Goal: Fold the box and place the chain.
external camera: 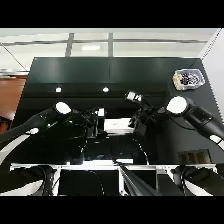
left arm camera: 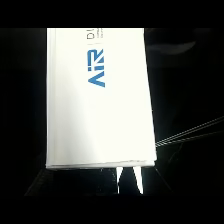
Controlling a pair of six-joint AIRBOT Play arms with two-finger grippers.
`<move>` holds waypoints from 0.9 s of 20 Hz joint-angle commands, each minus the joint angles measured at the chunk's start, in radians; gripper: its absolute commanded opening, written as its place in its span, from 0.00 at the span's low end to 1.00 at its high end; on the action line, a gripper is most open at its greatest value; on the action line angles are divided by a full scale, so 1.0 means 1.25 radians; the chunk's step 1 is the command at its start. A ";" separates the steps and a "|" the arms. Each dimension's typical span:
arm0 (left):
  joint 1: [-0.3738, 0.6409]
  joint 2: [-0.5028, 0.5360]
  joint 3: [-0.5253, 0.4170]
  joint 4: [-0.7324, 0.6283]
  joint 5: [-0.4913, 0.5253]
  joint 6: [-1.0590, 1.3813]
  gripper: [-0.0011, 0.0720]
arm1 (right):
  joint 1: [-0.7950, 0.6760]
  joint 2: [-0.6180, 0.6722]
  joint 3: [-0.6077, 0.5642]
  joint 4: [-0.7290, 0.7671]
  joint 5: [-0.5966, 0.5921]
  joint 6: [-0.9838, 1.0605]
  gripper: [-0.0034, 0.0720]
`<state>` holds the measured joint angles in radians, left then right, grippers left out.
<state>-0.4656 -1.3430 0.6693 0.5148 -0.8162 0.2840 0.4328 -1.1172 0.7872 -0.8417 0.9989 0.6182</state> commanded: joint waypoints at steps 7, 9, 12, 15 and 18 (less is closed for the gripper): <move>0.000 0.000 0.001 0.000 0.000 0.000 0.56 | -0.164 0.012 -0.186 0.499 0.014 0.172 0.05; 0.000 0.000 0.001 0.000 0.000 0.000 0.56 | -0.156 -0.002 -0.193 0.519 -0.013 0.178 0.05; 0.000 0.000 0.001 0.000 0.000 0.000 0.56 | -0.142 -0.023 -0.193 0.484 -0.064 0.214 0.06; 0.000 0.000 0.001 0.000 0.000 0.000 0.56 | -0.119 -0.046 -0.193 0.388 -0.090 0.278 0.06; 0.000 0.000 0.001 0.000 0.000 0.000 0.56 | -0.099 -0.056 -0.193 0.349 -0.110 0.288 0.06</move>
<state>-0.4656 -1.3430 0.6689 0.5156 -0.8165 0.2844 0.2874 -1.1717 0.5484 -0.3408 0.9016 0.9428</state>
